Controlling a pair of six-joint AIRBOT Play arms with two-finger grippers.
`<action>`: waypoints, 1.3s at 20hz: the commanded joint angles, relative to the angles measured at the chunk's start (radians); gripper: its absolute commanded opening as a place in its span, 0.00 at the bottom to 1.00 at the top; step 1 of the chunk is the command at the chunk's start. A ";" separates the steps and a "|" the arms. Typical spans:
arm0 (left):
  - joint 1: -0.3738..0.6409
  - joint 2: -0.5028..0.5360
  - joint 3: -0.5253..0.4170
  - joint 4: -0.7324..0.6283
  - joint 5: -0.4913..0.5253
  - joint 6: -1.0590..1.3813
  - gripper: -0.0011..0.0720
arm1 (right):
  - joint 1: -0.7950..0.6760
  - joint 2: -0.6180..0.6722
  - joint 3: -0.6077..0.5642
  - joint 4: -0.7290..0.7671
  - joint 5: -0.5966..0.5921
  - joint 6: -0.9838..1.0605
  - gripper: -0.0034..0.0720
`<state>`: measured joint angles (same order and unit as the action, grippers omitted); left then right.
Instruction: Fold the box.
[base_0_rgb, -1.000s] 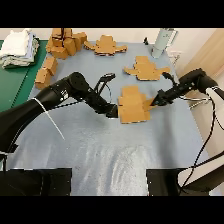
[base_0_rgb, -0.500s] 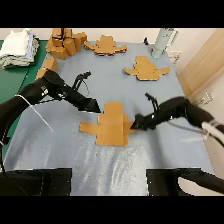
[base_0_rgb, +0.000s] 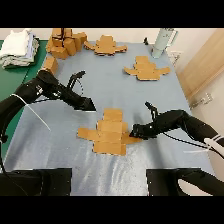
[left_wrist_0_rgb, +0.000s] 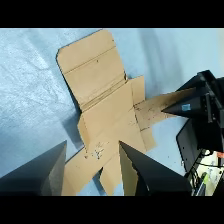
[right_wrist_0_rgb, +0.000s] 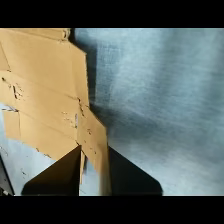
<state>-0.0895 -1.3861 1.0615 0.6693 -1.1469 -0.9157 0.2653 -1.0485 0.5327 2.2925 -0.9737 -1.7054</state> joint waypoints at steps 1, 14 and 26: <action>0.004 -0.002 -0.001 0.000 -0.026 0.003 0.66 | 0.000 -0.070 0.036 0.057 -0.047 -0.123 0.11; 0.069 -0.300 0.128 -0.095 -0.111 -0.025 0.77 | 0.204 0.039 0.020 -0.035 0.230 -0.314 0.05; 0.043 -0.396 0.135 -0.259 -0.319 0.213 0.48 | 0.206 0.038 0.020 -0.053 0.230 -0.315 0.05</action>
<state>-0.0521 -1.7748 1.1938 0.4313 -1.3861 -0.7509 0.4702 -1.0107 0.5529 2.2452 -0.7444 -2.0201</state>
